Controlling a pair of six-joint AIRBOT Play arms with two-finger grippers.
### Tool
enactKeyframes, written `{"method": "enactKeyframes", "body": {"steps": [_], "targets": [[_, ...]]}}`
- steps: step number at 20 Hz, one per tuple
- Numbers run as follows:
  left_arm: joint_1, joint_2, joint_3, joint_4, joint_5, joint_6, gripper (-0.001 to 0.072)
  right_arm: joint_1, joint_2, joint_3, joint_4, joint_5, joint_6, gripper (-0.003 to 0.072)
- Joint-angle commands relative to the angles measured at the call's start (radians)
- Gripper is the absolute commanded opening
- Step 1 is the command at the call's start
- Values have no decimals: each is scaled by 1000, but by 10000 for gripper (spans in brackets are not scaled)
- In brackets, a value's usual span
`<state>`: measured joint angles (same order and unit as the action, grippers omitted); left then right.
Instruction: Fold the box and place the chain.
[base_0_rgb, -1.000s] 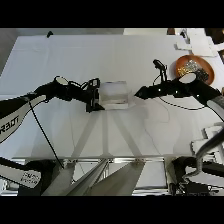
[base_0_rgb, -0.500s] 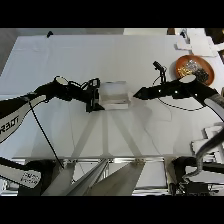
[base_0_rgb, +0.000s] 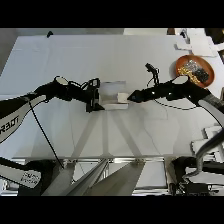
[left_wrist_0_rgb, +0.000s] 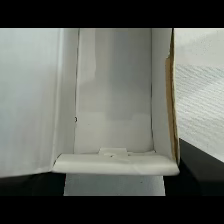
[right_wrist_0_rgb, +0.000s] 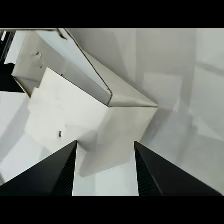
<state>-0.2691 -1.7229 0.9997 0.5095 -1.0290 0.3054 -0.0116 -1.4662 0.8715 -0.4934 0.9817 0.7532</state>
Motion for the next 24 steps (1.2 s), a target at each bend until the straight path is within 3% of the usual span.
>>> {"method": "enactKeyframes", "body": {"steps": [1,7,11,15,17,20,24], "targets": [[1,1,0,0,0,0,209,30,-1,0,21,-43,10,405],[1,1,0,0,0,0,209,51,-1,0,14,-136,63,400],[1,1,0,0,0,0,209,99,-1,0,-91,-195,158,396],[1,1,0,0,0,0,209,130,-1,0,-99,-204,176,394],[1,1,0,0,0,0,209,133,-1,0,-151,-230,248,355],[1,1,0,0,0,0,209,148,-1,0,-296,-256,360,355],[1,1,0,0,0,1,209,171,-1,0,-319,-320,455,355]]}}
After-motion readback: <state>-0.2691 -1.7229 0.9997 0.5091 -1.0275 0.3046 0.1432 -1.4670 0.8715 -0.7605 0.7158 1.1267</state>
